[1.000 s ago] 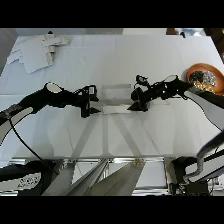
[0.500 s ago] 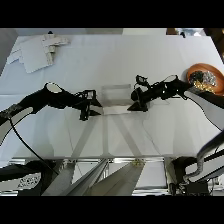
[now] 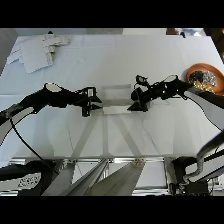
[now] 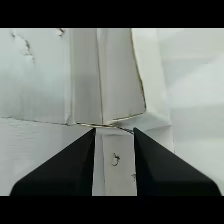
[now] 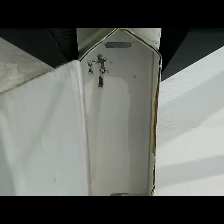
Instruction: Fold the box and place the chain.
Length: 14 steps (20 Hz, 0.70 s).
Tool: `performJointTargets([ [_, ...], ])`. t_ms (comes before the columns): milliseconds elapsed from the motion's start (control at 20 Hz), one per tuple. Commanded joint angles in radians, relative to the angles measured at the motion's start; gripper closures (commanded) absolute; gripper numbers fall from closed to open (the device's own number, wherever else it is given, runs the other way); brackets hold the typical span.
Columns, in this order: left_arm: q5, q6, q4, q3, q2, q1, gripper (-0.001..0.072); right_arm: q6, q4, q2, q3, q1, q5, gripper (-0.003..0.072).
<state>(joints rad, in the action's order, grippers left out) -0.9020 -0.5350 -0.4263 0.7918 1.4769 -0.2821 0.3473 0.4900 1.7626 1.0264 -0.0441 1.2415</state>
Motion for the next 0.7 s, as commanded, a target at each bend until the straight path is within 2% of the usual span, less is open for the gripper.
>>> performJointTargets([
  [0,0.000,-0.008,0.056,0.000,0.011,-0.006,0.0458,0.001,0.000,0.000,0.000,0.000,0.002,0.0281],
  [100,-0.002,-0.008,0.052,0.000,0.016,-0.016,0.0470,0.001,0.000,0.000,0.000,0.000,0.002,0.0281],
  [150,-0.002,-0.008,0.052,0.000,0.020,-0.019,0.0503,0.001,0.000,0.000,0.000,0.000,0.002,0.0281],
  [400,-0.004,-0.007,0.053,0.000,0.030,-0.019,0.0509,0.001,0.000,0.000,0.000,0.000,0.002,0.0281],
  [500,-0.003,-0.007,0.053,0.000,0.030,-0.019,0.0579,0.001,0.000,0.000,0.000,0.000,0.002,0.0281],
  [650,-0.003,-0.007,0.053,0.000,0.030,-0.019,0.0573,0.001,0.000,0.000,0.000,0.000,0.002,0.0281],
])
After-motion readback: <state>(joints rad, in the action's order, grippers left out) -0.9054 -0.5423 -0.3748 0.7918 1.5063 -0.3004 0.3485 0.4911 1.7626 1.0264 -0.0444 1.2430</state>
